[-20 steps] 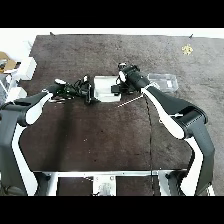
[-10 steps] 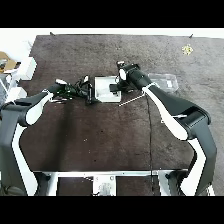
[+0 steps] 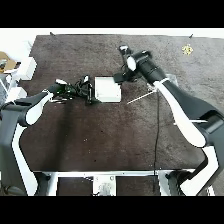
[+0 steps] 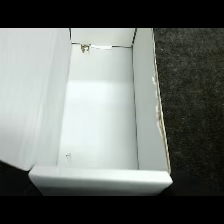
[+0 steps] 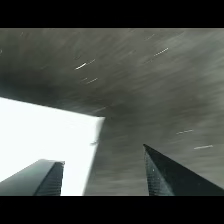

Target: Fold the box and place the chain.

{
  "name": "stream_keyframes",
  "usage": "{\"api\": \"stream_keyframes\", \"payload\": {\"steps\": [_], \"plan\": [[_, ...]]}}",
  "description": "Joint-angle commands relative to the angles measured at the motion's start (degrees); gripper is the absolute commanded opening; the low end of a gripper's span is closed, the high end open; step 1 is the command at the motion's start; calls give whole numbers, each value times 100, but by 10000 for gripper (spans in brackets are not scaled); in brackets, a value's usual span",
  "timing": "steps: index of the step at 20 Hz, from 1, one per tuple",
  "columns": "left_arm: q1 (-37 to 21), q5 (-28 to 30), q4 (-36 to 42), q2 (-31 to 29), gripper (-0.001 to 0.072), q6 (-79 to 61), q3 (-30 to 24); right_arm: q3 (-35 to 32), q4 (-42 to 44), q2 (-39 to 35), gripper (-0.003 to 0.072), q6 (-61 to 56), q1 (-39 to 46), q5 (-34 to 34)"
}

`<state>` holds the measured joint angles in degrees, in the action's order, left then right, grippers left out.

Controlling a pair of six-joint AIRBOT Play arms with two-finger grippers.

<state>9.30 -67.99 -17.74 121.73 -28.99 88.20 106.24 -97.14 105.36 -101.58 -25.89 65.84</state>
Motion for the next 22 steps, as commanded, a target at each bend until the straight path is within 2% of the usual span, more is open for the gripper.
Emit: {"api": "stream_keyframes", "payload": {"steps": [1,2,3,7,11,14,15,16,22], "plan": [[-7,4,0,0,243,2,0,4,-315,-452,439,883,387,-22],[-7,4,0,0,243,2,0,4,-315,-535,237,938,603,-28],[-7,4,0,0,243,2,0,2,-313,-566,210,918,824,-24],[-7,4,0,0,243,2,0,-83,-258,-450,210,922,1753,33],[-7,4,0,0,243,2,0,-85,299,-76,210,1134,2433,291],[-7,2,0,0,243,2,0,-90,896,197,210,1606,2581,601],[-7,4,0,0,243,2,0,-90,964,280,231,1679,2581,629],[-7,4,0,0,243,2,0,-90,1012,363,326,1696,2581,623],[-7,4,0,0,243,2,0,-90,1110,590,316,1805,2581,358]]}}
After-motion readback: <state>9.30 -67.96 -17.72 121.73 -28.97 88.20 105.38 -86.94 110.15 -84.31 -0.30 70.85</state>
